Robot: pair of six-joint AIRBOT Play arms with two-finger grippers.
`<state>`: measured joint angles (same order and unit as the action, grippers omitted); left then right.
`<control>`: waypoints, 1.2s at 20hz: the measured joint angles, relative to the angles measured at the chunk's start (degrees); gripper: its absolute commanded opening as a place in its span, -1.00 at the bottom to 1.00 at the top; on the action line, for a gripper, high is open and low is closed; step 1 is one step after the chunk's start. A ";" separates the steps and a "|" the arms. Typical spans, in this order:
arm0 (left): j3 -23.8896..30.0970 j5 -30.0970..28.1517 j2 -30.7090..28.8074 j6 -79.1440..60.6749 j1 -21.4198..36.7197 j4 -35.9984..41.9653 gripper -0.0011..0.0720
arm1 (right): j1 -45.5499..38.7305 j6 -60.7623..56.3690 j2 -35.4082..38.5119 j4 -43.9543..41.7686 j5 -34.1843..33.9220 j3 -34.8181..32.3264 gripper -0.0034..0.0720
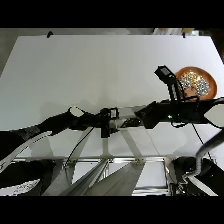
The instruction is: Fold the box and place the chain.
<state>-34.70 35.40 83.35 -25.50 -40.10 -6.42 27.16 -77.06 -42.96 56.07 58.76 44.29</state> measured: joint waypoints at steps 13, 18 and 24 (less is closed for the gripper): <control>0.00 0.00 0.00 0.00 0.00 0.02 0.04 | 0.48 5.70 -0.31 -4.72 -0.94 -0.63 -0.87; 0.00 0.00 0.00 0.00 0.02 0.02 0.04 | 0.46 5.03 -3.19 0.42 -2.69 -4.52 -0.86; 0.00 0.00 0.00 0.00 0.02 0.02 0.04 | 0.46 5.03 -7.65 1.90 -3.89 -6.38 0.35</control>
